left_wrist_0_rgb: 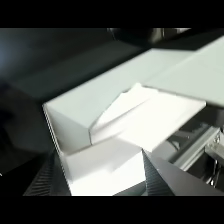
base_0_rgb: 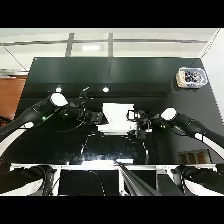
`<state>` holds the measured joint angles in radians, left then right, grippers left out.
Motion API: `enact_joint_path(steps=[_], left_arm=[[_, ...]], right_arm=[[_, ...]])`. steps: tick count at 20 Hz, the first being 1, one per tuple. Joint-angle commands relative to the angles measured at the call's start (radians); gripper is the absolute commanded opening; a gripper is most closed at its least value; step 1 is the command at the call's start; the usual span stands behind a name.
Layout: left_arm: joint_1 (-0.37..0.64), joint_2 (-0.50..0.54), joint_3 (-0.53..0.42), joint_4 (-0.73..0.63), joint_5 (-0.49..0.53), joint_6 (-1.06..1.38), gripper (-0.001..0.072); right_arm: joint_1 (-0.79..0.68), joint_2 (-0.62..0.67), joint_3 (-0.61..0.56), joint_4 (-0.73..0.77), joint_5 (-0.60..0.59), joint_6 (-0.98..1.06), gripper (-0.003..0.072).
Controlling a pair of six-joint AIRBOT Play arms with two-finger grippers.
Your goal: Fold the box and place the chain.
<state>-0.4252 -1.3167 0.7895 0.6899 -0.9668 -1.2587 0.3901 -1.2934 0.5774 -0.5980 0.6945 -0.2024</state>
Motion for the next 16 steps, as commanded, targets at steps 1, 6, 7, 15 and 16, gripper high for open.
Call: enact_joint_path(steps=[1, 6, 7, 15, 16], left_arm=[[-0.014, 0.000, 0.006, 0.005, -0.037, -0.014, 0.0599], [-0.066, 0.000, 0.006, 0.010, 0.028, -0.045, 0.0598], [-0.078, 0.000, 0.006, 0.024, 0.047, -0.070, 0.0599], [-0.123, -0.006, 0.006, 0.140, 0.149, -0.236, 0.0599], [-0.124, -0.010, 0.006, 0.141, 0.156, -0.250, 0.0599]], right_arm=[[0.001, 0.000, 0.000, 0.000, 0.000, 0.000, 0.0199], [0.001, 0.000, 0.000, 0.000, 0.000, 0.000, 0.0199], [0.001, 0.000, 0.000, 0.000, 0.000, 0.000, 0.0199], [0.001, 0.000, 0.000, 0.000, 0.000, 0.000, 0.0199], [0.001, 0.000, 0.000, 0.000, 0.000, 0.000, 0.0199]])
